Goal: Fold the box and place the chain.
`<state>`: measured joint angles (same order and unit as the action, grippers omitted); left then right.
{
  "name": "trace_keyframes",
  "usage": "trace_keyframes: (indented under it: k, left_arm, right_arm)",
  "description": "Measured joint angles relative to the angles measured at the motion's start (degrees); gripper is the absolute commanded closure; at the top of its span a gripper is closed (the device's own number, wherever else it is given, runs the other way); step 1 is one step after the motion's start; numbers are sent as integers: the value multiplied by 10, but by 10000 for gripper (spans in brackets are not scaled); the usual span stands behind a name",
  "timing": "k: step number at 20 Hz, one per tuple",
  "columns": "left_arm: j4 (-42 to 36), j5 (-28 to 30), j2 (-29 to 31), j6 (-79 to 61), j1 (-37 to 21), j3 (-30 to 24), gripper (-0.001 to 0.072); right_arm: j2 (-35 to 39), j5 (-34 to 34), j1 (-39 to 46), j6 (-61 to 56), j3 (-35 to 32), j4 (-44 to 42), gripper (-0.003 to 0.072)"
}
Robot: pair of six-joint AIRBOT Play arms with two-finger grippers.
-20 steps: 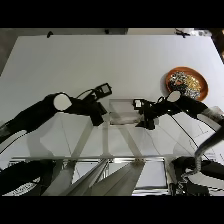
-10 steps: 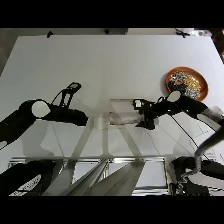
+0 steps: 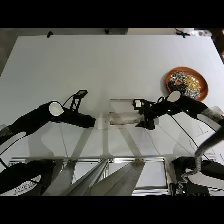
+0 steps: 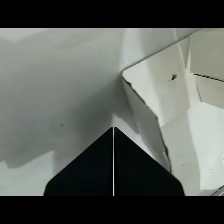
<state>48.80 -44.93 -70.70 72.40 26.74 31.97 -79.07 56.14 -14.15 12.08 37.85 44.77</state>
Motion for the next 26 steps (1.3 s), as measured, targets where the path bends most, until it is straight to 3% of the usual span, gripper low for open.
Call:
trace_keyframes:
  k: [9,13,20,26]
  left_arm:
    - [-87,18,-31,-72,23,0,708]
    - [-82,13,-30,-77,26,0,710]
    - [-44,-6,33,-46,5,-1,710]
    - [-21,-29,28,-19,1,-1,710]
  right_arm:
    - [0,0,0,0,0,1,353]
    - [0,1,0,2,0,1,353]
    - [0,1,0,-1,-1,0,353]
    - [0,0,0,-1,-1,0,353]
